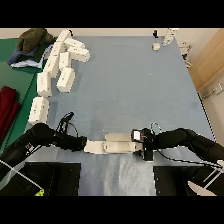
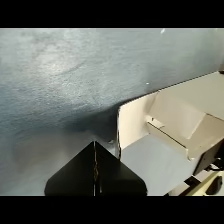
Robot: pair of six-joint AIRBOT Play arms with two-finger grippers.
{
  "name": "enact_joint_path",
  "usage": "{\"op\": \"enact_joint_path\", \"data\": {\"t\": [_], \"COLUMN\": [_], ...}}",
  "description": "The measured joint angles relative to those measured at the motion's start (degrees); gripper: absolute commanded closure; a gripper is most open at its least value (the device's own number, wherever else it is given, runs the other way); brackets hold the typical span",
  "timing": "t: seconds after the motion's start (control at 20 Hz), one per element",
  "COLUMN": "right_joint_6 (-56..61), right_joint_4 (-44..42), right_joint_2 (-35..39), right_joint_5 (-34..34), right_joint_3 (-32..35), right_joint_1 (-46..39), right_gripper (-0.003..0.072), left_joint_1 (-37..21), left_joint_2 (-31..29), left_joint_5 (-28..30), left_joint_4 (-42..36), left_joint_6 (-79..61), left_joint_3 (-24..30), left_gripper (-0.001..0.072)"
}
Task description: Fold the box.
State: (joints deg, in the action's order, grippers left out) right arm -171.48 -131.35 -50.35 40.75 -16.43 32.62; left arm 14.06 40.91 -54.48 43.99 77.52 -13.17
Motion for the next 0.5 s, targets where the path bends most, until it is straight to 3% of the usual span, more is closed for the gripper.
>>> {"op": "enact_joint_path", "data": {"t": [0.5], "right_joint_6": [0.0], "right_joint_4": [0.0], "right_joint_2": [0.0], "right_joint_5": [0.0], "right_joint_3": [0.0], "right_joint_1": [0.0], "right_gripper": [0.0177], "left_joint_1": [4.9], "left_joint_2": [0.8], "left_joint_5": [1.4], "left_joint_4": [-8.7], "left_joint_6": [-9.4], "left_joint_3": [0.1], "left_gripper": [0.0693]}}
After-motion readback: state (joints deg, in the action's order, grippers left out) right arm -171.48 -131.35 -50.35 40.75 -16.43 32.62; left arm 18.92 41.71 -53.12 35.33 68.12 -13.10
